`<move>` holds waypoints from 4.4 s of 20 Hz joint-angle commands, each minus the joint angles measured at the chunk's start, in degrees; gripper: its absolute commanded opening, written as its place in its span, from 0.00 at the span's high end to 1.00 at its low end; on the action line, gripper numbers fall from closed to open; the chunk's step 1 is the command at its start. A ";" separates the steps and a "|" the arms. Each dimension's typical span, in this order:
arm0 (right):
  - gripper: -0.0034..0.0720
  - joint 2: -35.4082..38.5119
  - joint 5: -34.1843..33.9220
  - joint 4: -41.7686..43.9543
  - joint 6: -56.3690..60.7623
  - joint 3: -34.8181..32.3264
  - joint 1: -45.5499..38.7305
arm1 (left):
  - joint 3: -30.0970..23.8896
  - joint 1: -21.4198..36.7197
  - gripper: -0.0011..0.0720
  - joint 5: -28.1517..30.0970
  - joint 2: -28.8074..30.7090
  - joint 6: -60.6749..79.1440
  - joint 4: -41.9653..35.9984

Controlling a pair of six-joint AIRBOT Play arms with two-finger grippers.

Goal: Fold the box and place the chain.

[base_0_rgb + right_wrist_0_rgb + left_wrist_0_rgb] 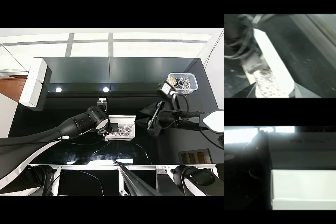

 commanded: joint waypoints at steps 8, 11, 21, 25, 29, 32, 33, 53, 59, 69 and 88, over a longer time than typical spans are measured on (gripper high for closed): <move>0.02 -0.09 -0.37 -2.14 14.58 0.13 -9.66 | 0.00 0.04 0.94 0.02 -0.02 0.02 0.02; 0.02 -1.33 -2.71 -3.76 15.52 0.13 -9.68 | 0.00 0.04 0.94 0.02 -0.02 0.02 0.02; 0.02 -2.10 -5.29 -4.42 16.79 0.11 -9.70 | 0.00 0.04 0.94 0.02 -0.02 0.00 0.02; 0.02 -2.12 -5.35 -4.42 16.79 0.13 -9.70 | 0.00 0.04 0.94 1.36 -0.02 -0.02 -0.02; 0.02 -2.12 -5.29 -4.42 16.79 0.11 -9.70 | 0.15 0.42 0.94 1.25 0.00 0.00 -0.74; 0.02 -2.12 -5.05 -4.44 16.79 0.11 -9.70 | 0.79 0.39 0.94 0.37 0.04 0.02 -0.57; 0.02 -2.10 -5.09 -4.44 16.79 0.13 -9.70 | 0.90 0.39 0.94 0.37 0.04 0.00 -0.66; 0.02 -2.10 -3.89 -4.68 16.76 0.11 -9.70 | -4.44 12.72 0.13 -11.93 27.23 50.18 -6.47; 0.02 -2.10 -3.34 -5.73 16.79 0.11 -9.70 | -21.77 33.14 0.13 -0.07 31.08 100.19 -51.78; 0.02 -2.12 -2.93 -5.75 17.03 0.11 -9.70 | -23.10 38.23 0.03 1.38 21.03 147.58 -50.58; 0.02 -2.12 -2.91 -5.75 17.00 0.11 -9.70 | -18.88 30.71 0.02 1.11 6.19 150.16 -55.91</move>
